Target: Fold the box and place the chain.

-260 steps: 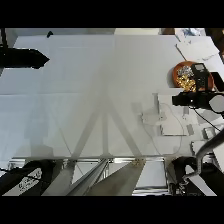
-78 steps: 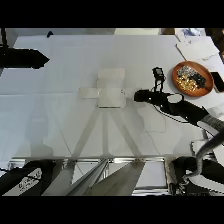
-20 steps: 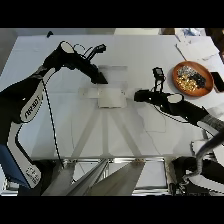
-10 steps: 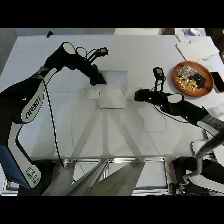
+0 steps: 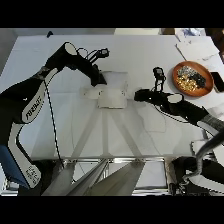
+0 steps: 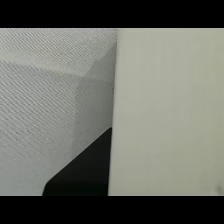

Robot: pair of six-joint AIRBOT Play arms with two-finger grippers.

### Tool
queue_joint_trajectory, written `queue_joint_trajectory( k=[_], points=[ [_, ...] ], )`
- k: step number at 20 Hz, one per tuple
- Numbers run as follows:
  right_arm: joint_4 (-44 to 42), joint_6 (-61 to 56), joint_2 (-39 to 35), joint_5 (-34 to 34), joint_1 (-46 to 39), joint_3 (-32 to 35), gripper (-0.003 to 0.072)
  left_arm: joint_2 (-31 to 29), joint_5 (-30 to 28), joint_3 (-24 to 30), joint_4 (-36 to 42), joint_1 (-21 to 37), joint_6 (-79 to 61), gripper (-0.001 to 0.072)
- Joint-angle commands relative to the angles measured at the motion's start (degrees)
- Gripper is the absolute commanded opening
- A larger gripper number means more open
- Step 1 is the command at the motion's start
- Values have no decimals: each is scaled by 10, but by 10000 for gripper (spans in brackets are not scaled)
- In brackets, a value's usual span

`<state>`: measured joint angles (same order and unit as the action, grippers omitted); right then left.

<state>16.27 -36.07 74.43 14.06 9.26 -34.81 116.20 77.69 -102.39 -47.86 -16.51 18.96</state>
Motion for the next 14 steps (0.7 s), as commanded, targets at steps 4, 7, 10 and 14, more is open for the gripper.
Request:
queue_joint_trajectory(
  k=[4, 7, 10, 14],
  points=[
    [0, 0, 0, 0, 1, 0, 12, 0, 0, 0, -2, -1, -1, 2],
    [0, 0, 0, 0, 1, 0, 12, 0, 0, 0, -2, -1, -1, 2],
    [0, 0, 0, 0, 1, 0, 12, 0, 1, 0, -2, -1, -1, 2],
    [0, 2, -1, 0, 0, 0, 23, 0, 3, 0, -2, -1, 15, 2]
  ],
)
